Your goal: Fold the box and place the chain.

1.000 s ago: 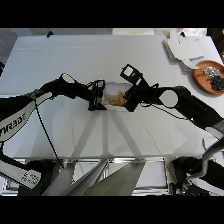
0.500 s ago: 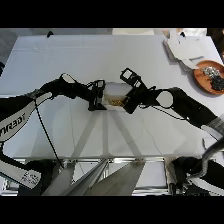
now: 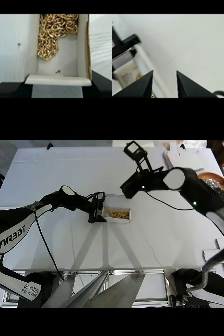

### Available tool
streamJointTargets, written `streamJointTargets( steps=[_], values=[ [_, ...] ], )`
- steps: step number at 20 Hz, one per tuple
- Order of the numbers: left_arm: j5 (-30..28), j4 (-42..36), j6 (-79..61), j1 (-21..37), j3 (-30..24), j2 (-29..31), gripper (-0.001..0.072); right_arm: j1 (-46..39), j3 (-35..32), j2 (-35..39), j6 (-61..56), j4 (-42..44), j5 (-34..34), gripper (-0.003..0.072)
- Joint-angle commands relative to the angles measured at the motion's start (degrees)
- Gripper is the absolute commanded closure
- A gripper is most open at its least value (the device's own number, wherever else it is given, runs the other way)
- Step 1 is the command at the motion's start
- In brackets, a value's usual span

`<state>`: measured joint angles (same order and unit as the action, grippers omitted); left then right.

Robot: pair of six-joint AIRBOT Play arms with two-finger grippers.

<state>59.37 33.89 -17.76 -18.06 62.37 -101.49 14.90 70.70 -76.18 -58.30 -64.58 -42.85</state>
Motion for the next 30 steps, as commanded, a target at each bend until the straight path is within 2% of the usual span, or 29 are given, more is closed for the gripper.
streamJointTargets(
  steps=[1,6,13,17,23,30],
  values=[
    [0.00,0.02,-0.02,0.00,-0.02,0.02,0.0298,-3.93,6.36,-8.04,-7.85,-0.07,-4.26,0.0394],
    [0.00,0.02,-0.02,0.00,-0.02,0.02,0.0298,-3.43,7.48,-15.23,-2.51,4.04,-18.16,0.0389],
    [0.00,0.02,-0.02,0.00,-0.02,0.02,0.0298,-0.20,7.39,-14.60,4.92,9.57,-21.40,0.0384],
    [0.00,0.02,-0.02,0.00,-0.02,0.02,0.0298,2.49,6.58,-13.29,6.10,8.87,-17.53,0.0384],
    [0.00,0.00,-0.02,0.00,-0.02,0.02,0.0298,4.85,-3.67,-6.40,6.10,4.63,-8.26,0.0380],
    [0.00,0.02,0.00,0.00,-0.02,0.02,0.0298,8.90,-9.09,-1.40,15.37,1.64,1.73,0.0346]
  ],
)
